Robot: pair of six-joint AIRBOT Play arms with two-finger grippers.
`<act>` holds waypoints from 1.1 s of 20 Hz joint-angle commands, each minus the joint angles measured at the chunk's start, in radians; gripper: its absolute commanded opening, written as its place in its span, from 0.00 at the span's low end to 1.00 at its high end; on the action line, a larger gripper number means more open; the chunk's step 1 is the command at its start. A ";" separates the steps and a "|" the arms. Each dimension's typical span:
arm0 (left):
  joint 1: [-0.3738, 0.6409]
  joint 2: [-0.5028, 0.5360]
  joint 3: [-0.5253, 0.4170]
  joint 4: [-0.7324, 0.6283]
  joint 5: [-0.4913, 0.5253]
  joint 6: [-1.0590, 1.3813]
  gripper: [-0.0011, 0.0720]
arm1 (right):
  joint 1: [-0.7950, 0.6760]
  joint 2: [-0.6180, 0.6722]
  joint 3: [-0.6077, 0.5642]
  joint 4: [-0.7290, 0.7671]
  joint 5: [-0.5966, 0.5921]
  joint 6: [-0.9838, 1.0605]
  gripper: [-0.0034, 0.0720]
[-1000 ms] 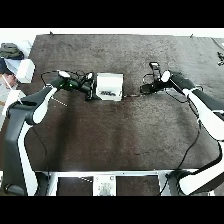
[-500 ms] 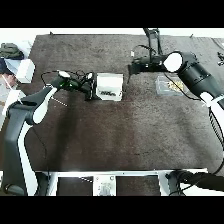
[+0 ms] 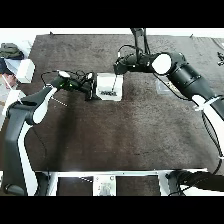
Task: Fold the box and place the chain.
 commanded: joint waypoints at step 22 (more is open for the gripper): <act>0.001 0.001 0.000 0.000 0.000 0.000 0.39 | -0.347 -0.521 0.380 0.691 0.400 -0.652 0.25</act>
